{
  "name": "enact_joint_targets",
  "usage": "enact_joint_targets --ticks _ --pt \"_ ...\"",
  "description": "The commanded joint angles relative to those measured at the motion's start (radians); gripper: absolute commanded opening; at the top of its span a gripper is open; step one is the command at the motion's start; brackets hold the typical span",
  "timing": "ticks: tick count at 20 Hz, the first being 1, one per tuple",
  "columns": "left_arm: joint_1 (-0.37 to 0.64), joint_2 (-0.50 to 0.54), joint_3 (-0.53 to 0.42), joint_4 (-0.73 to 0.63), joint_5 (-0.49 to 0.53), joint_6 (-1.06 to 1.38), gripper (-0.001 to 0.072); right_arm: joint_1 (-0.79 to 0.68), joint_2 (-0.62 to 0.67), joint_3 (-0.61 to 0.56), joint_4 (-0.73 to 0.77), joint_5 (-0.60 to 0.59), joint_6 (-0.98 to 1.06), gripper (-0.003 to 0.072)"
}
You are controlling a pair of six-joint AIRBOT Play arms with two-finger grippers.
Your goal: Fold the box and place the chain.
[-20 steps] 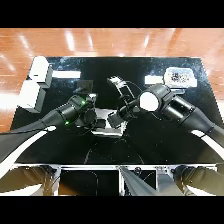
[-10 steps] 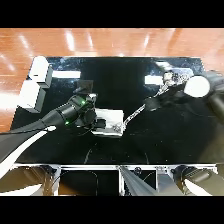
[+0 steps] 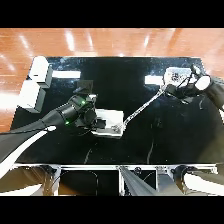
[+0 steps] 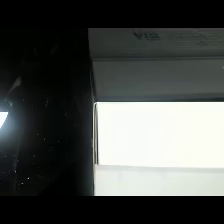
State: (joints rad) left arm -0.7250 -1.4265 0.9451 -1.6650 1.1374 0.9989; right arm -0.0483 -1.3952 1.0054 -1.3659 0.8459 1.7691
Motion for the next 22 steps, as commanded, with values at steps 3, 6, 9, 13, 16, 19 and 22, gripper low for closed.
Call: enact_joint_targets --ticks 3,6,9,13,16,19,22 --pt "-0.001 0.001 0.000 -0.001 0.011 0.000 0.0023 -0.016 -0.233 0.178 0.132 -0.078 0.010 0.0563" --pt "0.000 0.001 0.000 0.005 0.008 0.000 0.0023 0.004 -0.280 0.234 0.141 -0.077 0.011 0.0562" --pt "0.001 0.001 0.000 0.007 0.007 0.000 0.0023 0.014 -0.291 0.239 0.143 -0.100 0.011 0.0562" --pt "0.001 0.001 0.000 0.007 0.007 0.000 0.0023 0.018 -0.292 0.239 0.142 -0.102 0.009 0.0351" --pt "0.001 0.001 0.000 0.006 0.008 0.000 0.0023 0.020 -0.291 0.239 0.146 -0.086 -0.005 0.0042" --pt "0.001 0.001 0.000 0.007 0.008 0.000 0.0023 0.020 -0.280 0.239 0.147 -0.026 -0.037 0.0042" --pt "0.001 0.001 0.000 0.007 0.007 0.000 0.0023 0.019 -0.200 0.239 0.142 0.046 -0.151 0.0042"
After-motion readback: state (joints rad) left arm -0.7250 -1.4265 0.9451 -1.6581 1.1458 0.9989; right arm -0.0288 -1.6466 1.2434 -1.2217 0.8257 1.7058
